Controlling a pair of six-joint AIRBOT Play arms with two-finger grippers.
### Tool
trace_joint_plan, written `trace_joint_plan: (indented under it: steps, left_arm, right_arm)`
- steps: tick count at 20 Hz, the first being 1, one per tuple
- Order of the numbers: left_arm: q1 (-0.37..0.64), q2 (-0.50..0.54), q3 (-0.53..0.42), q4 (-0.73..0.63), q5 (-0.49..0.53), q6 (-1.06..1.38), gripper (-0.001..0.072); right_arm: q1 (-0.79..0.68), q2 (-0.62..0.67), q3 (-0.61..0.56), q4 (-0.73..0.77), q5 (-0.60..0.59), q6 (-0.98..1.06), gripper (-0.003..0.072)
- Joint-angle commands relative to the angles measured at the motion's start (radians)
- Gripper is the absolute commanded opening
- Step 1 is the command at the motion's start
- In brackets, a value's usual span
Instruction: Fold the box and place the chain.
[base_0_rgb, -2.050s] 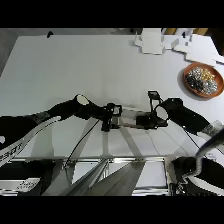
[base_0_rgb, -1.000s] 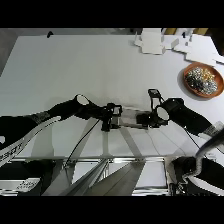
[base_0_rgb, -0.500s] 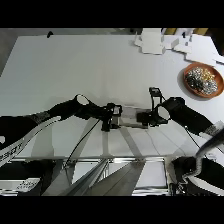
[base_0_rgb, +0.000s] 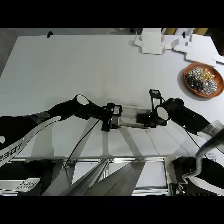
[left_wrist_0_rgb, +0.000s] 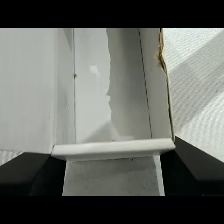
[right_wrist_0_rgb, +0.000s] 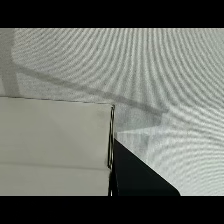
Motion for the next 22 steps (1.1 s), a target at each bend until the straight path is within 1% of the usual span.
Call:
trace_joint_plan:
  steps: [1,2,3,4,6,9,10,13,16,17,19,21,22]
  left_arm:
    - [0.000,0.001,0.000,0.002,0.002,0.000,0.0136]
    - [0.000,0.001,0.000,0.002,0.002,0.000,0.0136]
    - [0.000,0.001,0.000,0.002,0.002,0.001,0.0136]
    - [0.000,0.002,0.000,0.002,0.001,0.000,0.0136]
    - [0.000,0.002,0.000,0.001,0.002,0.000,0.0136]
    - [0.000,0.002,0.000,0.002,0.002,0.000,0.0136]
    - [0.000,0.002,0.000,0.002,0.002,0.000,0.0136]
    - [0.000,0.002,0.000,0.002,0.001,0.000,0.0136]
    - [0.000,0.002,0.000,0.002,0.001,0.000,0.0136]
    - [0.000,0.002,0.000,0.002,0.002,0.000,0.0136]
    - [0.000,0.002,0.000,0.002,0.002,0.000,0.0136]
    - [0.000,0.002,0.000,0.002,0.002,0.001,0.0136]
    - [0.000,0.002,0.000,0.002,0.002,0.000,0.0136]
  right_arm:
    - [0.000,-0.002,-0.004,0.011,0.014,-0.004,0.0094]
    - [0.000,0.002,-0.004,0.011,0.021,-0.006,0.0191]
    - [0.000,0.011,-0.004,0.008,0.029,-0.008,0.0257]
    - [0.000,0.027,-0.003,0.003,0.031,-0.016,0.0259]
    - [-0.001,0.070,-0.003,-0.003,0.021,-0.050,0.0295]
    - [0.000,0.167,-0.003,-0.011,0.043,-0.147,0.0418]
    - [-0.001,0.209,-0.003,-0.011,0.053,-0.185,0.0438]
    - [-0.001,0.333,0.023,-0.011,0.102,-0.312,0.0444]
    - [-0.053,0.407,0.137,-0.027,0.171,-0.410,0.0443]
    - [-0.098,0.407,0.196,-0.027,0.185,-0.446,0.0442]
    - [-0.207,0.400,0.300,-0.027,0.177,-0.524,0.0439]
    - [-0.336,0.381,0.370,-0.026,0.155,-0.598,0.0401]
    - [-0.401,0.364,0.389,-0.026,0.145,-0.625,0.0401]
